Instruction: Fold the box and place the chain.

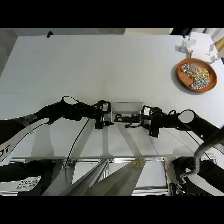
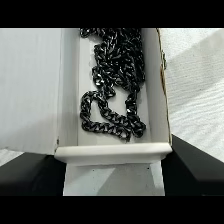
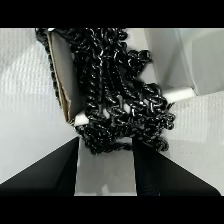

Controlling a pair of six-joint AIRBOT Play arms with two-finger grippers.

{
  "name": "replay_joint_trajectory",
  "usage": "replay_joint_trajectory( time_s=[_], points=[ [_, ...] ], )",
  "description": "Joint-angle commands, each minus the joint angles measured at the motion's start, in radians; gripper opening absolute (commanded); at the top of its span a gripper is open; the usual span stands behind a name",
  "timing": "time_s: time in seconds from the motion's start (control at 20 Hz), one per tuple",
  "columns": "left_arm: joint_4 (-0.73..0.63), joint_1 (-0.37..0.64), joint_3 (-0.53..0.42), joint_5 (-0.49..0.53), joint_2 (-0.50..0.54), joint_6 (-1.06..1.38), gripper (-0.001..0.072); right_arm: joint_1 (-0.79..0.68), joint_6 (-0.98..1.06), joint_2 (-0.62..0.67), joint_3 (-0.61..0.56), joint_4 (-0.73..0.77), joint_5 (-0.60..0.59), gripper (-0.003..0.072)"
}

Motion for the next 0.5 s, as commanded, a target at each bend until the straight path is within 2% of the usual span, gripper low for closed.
replay_joint_trajectory(
  time_s=[0.0, 0.05, 0.1, 0.2, 0.3, 0.45],
  points=[
    [0.0, 0.0, 0.0, 0.0, 0.0, 0.0, 0.0209, 0.002, -0.032, -0.03, -0.001, 0.065, -0.018, 0.036],
    [0.0, 0.0, 0.0, 0.0, 0.0, 0.0, 0.0209, 0.002, -0.032, -0.039, -0.001, 0.066, -0.022, 0.0343],
    [0.0, 0.0, 0.0, 0.0, 0.0, 0.0, 0.0209, 0.002, -0.031, -0.043, -0.001, 0.064, -0.023, 0.028],
    [0.0, 0.0, 0.0, 0.0, 0.0, 0.0, 0.0209, 0.002, -0.022, -0.039, -0.001, 0.056, 0.0, 0.0207],
    [0.0, 0.0, 0.0, 0.0, 0.0, 0.0, 0.0209, 0.002, 0.013, -0.005, -0.001, -0.013, 0.04, 0.0014],
    [0.0, 0.0, 0.0, 0.0, 0.0, 0.0, 0.0209, 0.001, 0.149, 0.097, -0.001, -0.197, 0.044, 0.0014]
  ],
)
